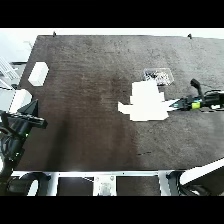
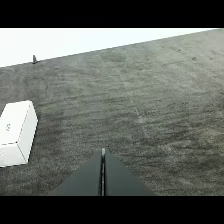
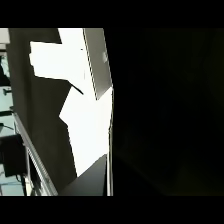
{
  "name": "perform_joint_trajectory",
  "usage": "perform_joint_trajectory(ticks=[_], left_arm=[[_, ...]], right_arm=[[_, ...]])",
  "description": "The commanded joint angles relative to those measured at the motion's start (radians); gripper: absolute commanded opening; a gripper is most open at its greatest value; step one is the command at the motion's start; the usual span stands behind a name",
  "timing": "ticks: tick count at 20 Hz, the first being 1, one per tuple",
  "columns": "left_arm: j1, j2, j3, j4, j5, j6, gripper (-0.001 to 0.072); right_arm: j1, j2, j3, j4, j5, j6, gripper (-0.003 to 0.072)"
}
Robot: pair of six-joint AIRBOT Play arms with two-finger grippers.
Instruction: Fold the box and place the chain.
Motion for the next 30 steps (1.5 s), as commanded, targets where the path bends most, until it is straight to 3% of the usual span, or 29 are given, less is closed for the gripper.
perform_joint_trajectory(ticks=[1, 3, 8, 12, 19, 20, 21, 23, 27, 30], left_arm=[[0.001, 0.001, 0.000, 0.000, 0.000, 0.000, 0.0023], [0.001, 0.001, 0.000, 0.000, 0.000, 0.000, 0.0022], [0.001, 0.001, 0.000, 0.000, 0.000, 0.000, 0.0022], [0.001, 0.001, 0.002, 0.000, -0.005, 0.000, 0.0022], [0.001, 0.001, 0.002, 0.000, -0.015, 0.000, 0.0026], [0.001, 0.001, 0.002, 0.000, -0.015, 0.000, 0.0275], [0.001, 0.001, 0.002, 0.000, -0.014, -0.001, 0.0698], [0.001, 0.001, 0.002, 0.000, -0.027, 0.000, 0.0596], [0.001, -0.046, 0.027, -0.002, -0.040, -0.064, 0.0596], [0.001, -0.207, 0.105, -0.002, -0.052, -0.095, 0.0596]], right_arm=[[0.148, 0.094, -0.173, 0.154, -0.198, 0.005, 0.0003], [0.260, 0.097, -0.171, 0.228, -0.242, 0.006, 0.0003], [0.492, 0.084, -0.078, 0.235, -0.399, 0.042, 0.0003], [0.521, 0.061, 0.001, 0.178, -0.455, 0.135, 0.0003], [0.521, 0.054, 0.003, 0.122, -0.518, 0.166, 0.0003], [0.521, 0.053, 0.003, 0.122, -0.535, 0.164, 0.0003], [0.521, 0.050, 0.003, 0.122, -0.536, 0.158, 0.0003], [0.521, 0.040, 0.003, 0.121, -0.535, 0.158, 0.0004], [0.524, 0.039, 0.003, 0.121, -0.536, 0.132, 0.0004], [0.530, 0.039, 0.003, 0.122, -0.536, 0.124, 0.0004]])
